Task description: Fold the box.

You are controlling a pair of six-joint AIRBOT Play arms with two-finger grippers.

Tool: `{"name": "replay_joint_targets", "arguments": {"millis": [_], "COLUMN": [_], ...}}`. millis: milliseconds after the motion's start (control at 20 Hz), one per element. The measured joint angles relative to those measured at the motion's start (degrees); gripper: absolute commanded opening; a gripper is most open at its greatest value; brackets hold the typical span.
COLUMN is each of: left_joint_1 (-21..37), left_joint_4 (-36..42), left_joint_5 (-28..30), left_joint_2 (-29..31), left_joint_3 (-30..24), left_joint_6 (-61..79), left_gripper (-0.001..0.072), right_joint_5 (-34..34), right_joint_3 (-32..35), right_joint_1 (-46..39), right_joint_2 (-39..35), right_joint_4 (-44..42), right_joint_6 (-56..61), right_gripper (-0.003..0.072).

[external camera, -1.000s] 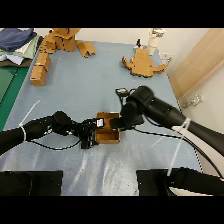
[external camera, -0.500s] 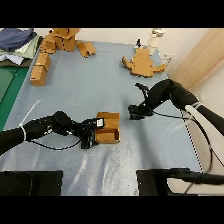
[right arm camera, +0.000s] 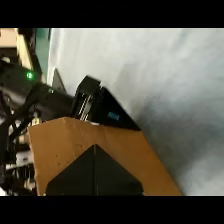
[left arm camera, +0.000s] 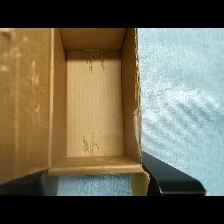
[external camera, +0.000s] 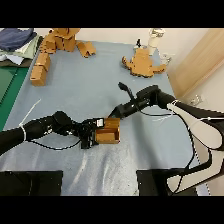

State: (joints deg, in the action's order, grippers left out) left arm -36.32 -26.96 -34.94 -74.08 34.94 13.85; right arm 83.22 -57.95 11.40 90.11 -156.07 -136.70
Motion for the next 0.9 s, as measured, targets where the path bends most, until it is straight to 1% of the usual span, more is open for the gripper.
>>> {"name": "replay_joint_targets", "arguments": {"millis": [100,250,400,500,650,750,900], "left_joint_1": [0.0,0.0,0.0,0.0,0.0,0.0,0.0], "left_joint_4": [0.0,0.0,0.0,0.0,0.0,0.0,0.0], "left_joint_5": [0.0,0.0,0.0,0.0,0.0,0.0,0.0], "left_joint_2": [0.0,0.0,0.0,0.0,0.0,0.0,0.0], "left_joint_3": [0.0,0.0,0.0,0.0,0.0,0.0,0.0], "left_joint_6": [0.0,0.0,0.0,0.0,0.0,0.0,0.0], "left_gripper": [0.0336,0.0335,0.0336,0.0336,0.0336,0.0335,0.0336], "right_joint_5": [-0.9,-6.9,-16.3,-21.4,-29.1,-35.9,-44.9], "right_joint_3": [3.2,10.2,16.2,18.7,21.9,24.2,27.1], "right_joint_1": [1.8,4.7,8.9,11.8,16.5,20.2,25.8], "right_joint_2": [-2.6,-9.7,-17.7,-22.0,-27.0,-29.9,-34.4], "right_joint_4": [0.5,2.1,5.6,8.2,11.5,13.7,19.4], "right_joint_6": [-2.3,-5.7,-8.3,-9.2,-10.3,-11.7,-13.3], "right_gripper": [0.0001,0.0003,0.0003,0.0003,0.0004,0.0003,0.0004]}}
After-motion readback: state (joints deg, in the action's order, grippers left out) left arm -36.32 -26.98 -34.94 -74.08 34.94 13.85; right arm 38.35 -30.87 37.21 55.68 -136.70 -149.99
